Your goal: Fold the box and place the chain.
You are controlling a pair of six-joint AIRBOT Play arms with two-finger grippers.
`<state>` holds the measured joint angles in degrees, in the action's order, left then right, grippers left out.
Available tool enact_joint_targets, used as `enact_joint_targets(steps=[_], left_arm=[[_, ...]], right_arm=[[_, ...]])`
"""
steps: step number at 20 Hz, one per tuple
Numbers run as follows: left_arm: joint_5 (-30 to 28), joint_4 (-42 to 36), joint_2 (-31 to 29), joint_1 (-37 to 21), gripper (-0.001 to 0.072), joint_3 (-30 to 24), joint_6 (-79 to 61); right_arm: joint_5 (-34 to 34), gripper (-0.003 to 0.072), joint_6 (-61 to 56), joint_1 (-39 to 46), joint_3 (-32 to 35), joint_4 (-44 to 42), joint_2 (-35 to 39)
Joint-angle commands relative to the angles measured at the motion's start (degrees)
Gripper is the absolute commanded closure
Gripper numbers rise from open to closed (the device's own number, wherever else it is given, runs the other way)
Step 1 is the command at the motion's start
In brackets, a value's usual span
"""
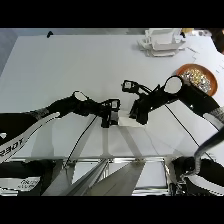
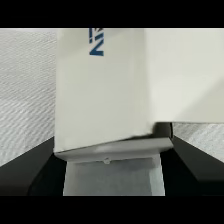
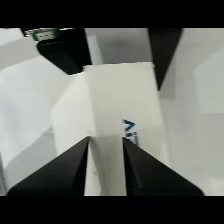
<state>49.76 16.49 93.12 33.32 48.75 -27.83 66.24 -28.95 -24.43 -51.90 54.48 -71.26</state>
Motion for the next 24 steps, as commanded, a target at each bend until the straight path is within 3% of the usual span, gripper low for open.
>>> enact_joint_targets(steps=[1, 7, 13, 24], left_arm=[[0.0, 0.0, 0.0, 0.0, 0.0625, 0.0, 0.0], [0.0, 0.0, 0.0, 0.0, 0.0625, 0.0, 0.0], [0.0, 0.0, 0.0, 0.0, 0.0625, 0.0, 0.0], [0.0, 0.0, 0.0, 0.0, 0.0625, 0.0, 0.0]], right_arm=[[0.1, 0.0384, 1.2, -1.4, 0.5, -0.3, 0.0], [-1.2, 0.0384, 2.7, -2.3, 0.5, 0.9, 0.0], [-7.3, 0.0391, 0.3, -6.3, 0.5, 9.7, 0.5], [-9.1, 0.0521, 0.2, -6.3, 0.9, 12.7, 4.8]])
